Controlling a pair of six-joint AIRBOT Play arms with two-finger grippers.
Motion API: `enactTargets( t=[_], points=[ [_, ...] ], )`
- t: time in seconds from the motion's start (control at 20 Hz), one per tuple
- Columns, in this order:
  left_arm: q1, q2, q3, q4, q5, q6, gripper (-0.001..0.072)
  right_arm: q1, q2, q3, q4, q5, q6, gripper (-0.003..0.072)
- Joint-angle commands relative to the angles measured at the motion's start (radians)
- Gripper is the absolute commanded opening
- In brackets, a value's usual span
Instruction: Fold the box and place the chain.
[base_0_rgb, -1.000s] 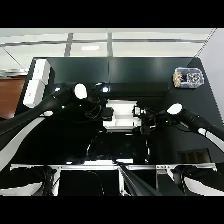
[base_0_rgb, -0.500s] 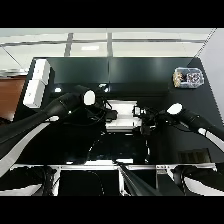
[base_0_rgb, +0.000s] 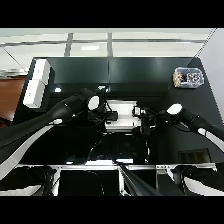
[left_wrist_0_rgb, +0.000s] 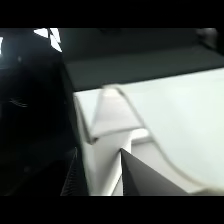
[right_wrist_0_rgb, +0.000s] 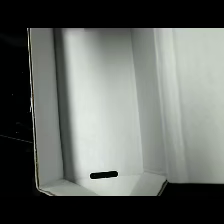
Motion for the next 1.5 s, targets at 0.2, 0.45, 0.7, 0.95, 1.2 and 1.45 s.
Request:
enactTargets(
  t=[0.2, 0.45, 0.7, 0.95, 1.2, 1.45],
  points=[
    [-0.035, -0.073, 0.092, 0.15, -0.098, -0.133, 0.0325, 0.0, 0.0, 0.001, -0.002, 0.001, 0.0, 0.0231],
    [-0.077, -0.114, 0.141, 0.158, -0.115, -0.208, 0.0325, 0.0, 0.0, 0.001, -0.002, 0.001, 0.0, 0.0231],
    [-0.077, -0.119, 0.14, 0.163, -0.149, -0.252, 0.0325, 0.0, 0.0, 0.0, -0.002, 0.001, 0.0, 0.0231],
    [-0.077, -0.12, 0.14, 0.161, -0.148, -0.27, 0.027, 0.0, 0.0, 0.001, -0.002, 0.001, 0.0, 0.0232],
    [-0.077, -0.126, 0.14, 0.161, -0.148, -0.269, 0.0277, 0.0, 0.0, 0.001, -0.002, 0.001, 0.0, 0.0231],
    [-0.077, -0.137, 0.14, 0.145, -0.146, -0.269, 0.0278, 0.0, 0.0, 0.001, -0.002, 0.001, 0.0, 0.0231]
  ],
)
